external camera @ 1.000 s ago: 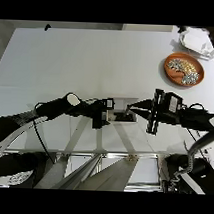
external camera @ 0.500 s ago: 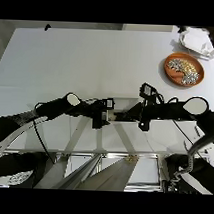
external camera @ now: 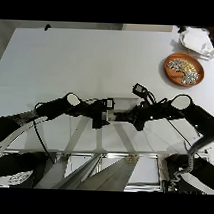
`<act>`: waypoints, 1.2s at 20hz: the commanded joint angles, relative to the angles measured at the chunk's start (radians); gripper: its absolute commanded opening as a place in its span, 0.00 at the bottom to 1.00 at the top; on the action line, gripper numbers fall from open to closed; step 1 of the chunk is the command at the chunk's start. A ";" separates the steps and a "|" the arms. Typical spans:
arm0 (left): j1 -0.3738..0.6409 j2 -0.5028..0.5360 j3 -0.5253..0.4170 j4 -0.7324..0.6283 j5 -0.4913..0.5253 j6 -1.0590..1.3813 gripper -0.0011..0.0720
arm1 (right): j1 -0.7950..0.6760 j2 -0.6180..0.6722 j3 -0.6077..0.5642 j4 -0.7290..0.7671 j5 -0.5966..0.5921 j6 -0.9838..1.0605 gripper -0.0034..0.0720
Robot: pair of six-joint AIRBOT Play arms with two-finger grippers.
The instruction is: Fold the box and place the chain.
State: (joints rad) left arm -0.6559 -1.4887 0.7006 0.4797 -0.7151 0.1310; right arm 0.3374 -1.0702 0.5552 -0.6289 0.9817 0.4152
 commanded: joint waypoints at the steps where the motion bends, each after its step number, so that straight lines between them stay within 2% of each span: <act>1: 0.000 0.001 0.000 0.000 0.000 0.000 0.49 | 0.018 -0.016 0.015 0.005 -0.006 0.100 0.39; 4: 0.000 0.001 0.000 0.000 0.000 0.000 0.49 | 0.018 -0.016 0.085 -0.062 0.035 0.212 0.39; 6: 0.000 0.001 0.000 0.000 0.000 0.000 0.49 | 0.018 -0.016 0.175 -0.140 0.127 0.254 0.35; 8: 0.000 0.001 0.000 0.000 0.000 0.000 0.49 | 0.019 -0.016 0.291 -0.220 0.263 0.266 0.13; 9: 0.000 0.001 0.000 0.000 0.000 0.000 0.49 | 0.018 -0.016 0.346 -0.251 0.320 0.266 0.06; 10: 0.000 0.001 0.000 0.000 0.000 0.000 0.49 | 0.018 -0.017 0.400 -0.286 0.348 0.266 0.06; 12: 0.000 0.001 0.000 0.000 0.000 0.000 0.49 | 0.016 -0.023 0.478 -0.339 0.323 0.264 0.06; 15: 0.000 0.001 0.000 0.000 0.001 0.000 0.49 | -0.021 -0.060 0.534 -0.359 0.168 0.278 0.06; 17: 0.000 0.001 0.000 0.000 0.000 0.000 0.49 | -0.069 -0.121 0.545 -0.358 0.132 0.288 0.06; 19: 0.000 0.001 0.000 0.000 0.000 0.000 0.49 | -0.112 -0.203 0.545 -0.358 0.143 0.277 0.06; 21: 0.000 0.001 0.000 0.000 0.000 0.000 0.49 | -0.129 -0.274 0.545 -0.356 0.209 0.213 0.06; 24: 0.000 0.001 0.000 0.000 0.000 0.000 0.49 | -0.129 -0.332 0.544 -0.261 0.251 0.098 0.06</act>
State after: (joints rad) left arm -0.6559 -1.4887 0.7006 0.4793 -0.7151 0.1307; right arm 0.2226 -1.3407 1.0950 -0.9539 1.1843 0.6132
